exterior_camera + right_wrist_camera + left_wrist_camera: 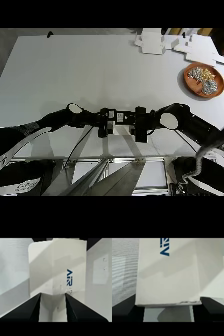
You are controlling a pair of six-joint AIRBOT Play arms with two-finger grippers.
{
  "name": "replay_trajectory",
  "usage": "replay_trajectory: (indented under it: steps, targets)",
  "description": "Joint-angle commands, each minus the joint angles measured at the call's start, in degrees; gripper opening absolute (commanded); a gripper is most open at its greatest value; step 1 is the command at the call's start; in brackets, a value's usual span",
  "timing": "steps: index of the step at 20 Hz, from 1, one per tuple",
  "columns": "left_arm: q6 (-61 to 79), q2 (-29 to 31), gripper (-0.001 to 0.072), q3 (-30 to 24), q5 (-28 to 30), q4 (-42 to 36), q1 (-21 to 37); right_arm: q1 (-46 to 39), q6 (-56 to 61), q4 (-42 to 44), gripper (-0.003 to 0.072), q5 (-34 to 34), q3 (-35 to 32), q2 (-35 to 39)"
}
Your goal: Fold the box and place the chain.
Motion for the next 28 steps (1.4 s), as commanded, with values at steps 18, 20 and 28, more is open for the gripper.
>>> replay_trajectory:
  steps: [18,20,28]
  targets:
    - [0.02,0.02,0.0010,0.02,-0.02,0.02,0.02,0.07,0.44,-0.90,0.0054,-3.32,-0.63,1.31]
    - [0.02,0.00,0.0010,0.02,-0.02,0.02,0.02,0.07,0.42,-0.59,0.0066,-0.94,-0.66,1.31]
    - [0.04,0.00,0.0010,0.02,-0.02,0.02,0.00,0.07,0.39,1.99,0.0251,1.49,-0.63,1.31]
